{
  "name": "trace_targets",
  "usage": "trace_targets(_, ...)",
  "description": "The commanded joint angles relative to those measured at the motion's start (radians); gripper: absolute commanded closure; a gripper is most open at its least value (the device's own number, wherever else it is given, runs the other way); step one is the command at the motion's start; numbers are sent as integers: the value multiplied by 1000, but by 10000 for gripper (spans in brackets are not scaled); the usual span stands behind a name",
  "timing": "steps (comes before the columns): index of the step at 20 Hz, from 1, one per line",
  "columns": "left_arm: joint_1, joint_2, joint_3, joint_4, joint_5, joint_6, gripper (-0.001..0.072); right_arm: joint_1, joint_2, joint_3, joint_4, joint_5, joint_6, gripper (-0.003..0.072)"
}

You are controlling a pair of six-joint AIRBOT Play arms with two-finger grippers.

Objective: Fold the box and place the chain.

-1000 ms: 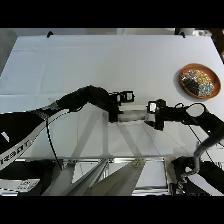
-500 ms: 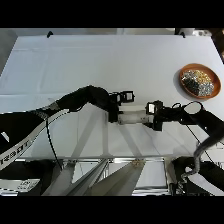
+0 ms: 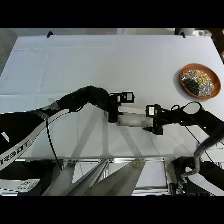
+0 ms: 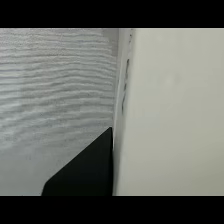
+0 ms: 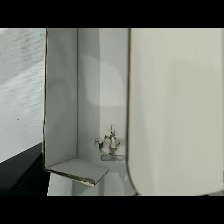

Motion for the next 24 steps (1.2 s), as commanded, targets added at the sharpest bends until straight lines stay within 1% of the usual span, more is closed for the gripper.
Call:
trace_targets(1,0,0,0,0,-3,0,696,0,-23,-1,-5,-28,5,0)
trace_targets(4,0,0,0,0,-3,0,696,0,-48,-1,3,-47,5,1)
trace_targets(7,0,0,0,0,-3,0,696,0,-75,-1,26,-61,-4,27)
trace_targets(10,0,0,0,0,-3,0,696,0,-78,-1,82,-67,-50,29)
trace_targets(13,0,0,0,0,-3,0,696,0,-78,-1,92,-67,-56,31)
trace_targets(15,0,0,0,0,-3,0,696,0,-78,-1,92,-67,-56,64)
trace_targets(16,0,0,0,0,-3,0,696,0,-78,-1,92,-66,-56,116)
trace_targets(18,0,0,0,0,-3,0,696,0,-78,-1,90,-66,-56,132)
trace_targets(19,0,0,0,0,-3,0,696,0,-78,-1,87,-64,-56,188)
trace_targets(21,0,0,0,0,-3,0,696,0,-80,-1,68,-63,-55,190)
trace_targets(22,0,0,0,0,-3,0,696,0,-82,-1,62,-63,-55,222)
trace_targets(24,0,0,0,0,-3,0,696,0,-85,-1,62,-63,-56,232)
